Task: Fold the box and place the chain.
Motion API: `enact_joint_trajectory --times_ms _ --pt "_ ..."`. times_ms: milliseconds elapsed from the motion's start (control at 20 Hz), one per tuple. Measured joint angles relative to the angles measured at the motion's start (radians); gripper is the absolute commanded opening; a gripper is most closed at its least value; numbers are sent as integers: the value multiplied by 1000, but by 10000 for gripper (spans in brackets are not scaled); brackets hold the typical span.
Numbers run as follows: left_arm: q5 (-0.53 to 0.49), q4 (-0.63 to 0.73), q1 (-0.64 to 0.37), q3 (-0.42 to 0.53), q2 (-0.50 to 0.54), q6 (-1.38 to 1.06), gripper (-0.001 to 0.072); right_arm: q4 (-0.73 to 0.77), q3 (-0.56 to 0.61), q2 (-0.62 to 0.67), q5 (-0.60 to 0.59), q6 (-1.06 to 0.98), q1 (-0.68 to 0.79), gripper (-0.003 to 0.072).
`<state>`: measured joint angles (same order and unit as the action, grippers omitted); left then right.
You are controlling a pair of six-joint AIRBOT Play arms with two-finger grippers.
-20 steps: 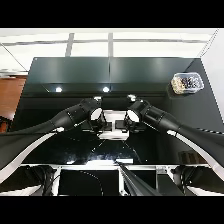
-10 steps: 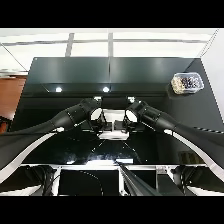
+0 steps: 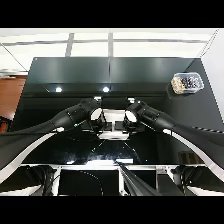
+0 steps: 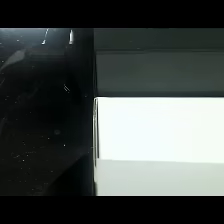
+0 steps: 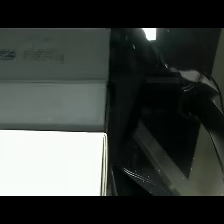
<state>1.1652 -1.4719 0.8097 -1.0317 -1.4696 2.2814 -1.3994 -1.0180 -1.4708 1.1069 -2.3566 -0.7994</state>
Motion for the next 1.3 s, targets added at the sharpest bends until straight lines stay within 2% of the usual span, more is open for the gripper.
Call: enact_joint_trajectory --times_ms 100,150,300,400,650,850,950,1050,1200,1250,1300 --pt "0 0 0 0 0 0 32 0 -1 0 -1 0 0 112" --pt "0 0 0 0 0 0 32 2 -1 0 -2 1 0 49" --pt "-1 0 0 0 0 0 32 4 -3 1 -4 3 0 52" --pt "0 0 0 0 0 0 32 3 -7 3 -2 4 0 261" --pt "0 0 0 0 0 0 32 -8 -32 47 10 22 14 279" --pt "0 0 0 0 0 0 32 -54 -41 179 90 134 48 278" --pt "5 0 0 0 0 0 32 -106 -43 270 167 240 87 278" --pt "10 0 0 0 0 0 32 -241 -43 357 245 316 145 277" --pt "16 -1 0 0 0 0 32 -487 -38 430 237 369 285 282" --pt "16 0 0 0 0 0 32 -542 -30 442 179 369 353 538" --pt "16 0 0 0 0 0 32 -574 -20 447 107 358 420 706"
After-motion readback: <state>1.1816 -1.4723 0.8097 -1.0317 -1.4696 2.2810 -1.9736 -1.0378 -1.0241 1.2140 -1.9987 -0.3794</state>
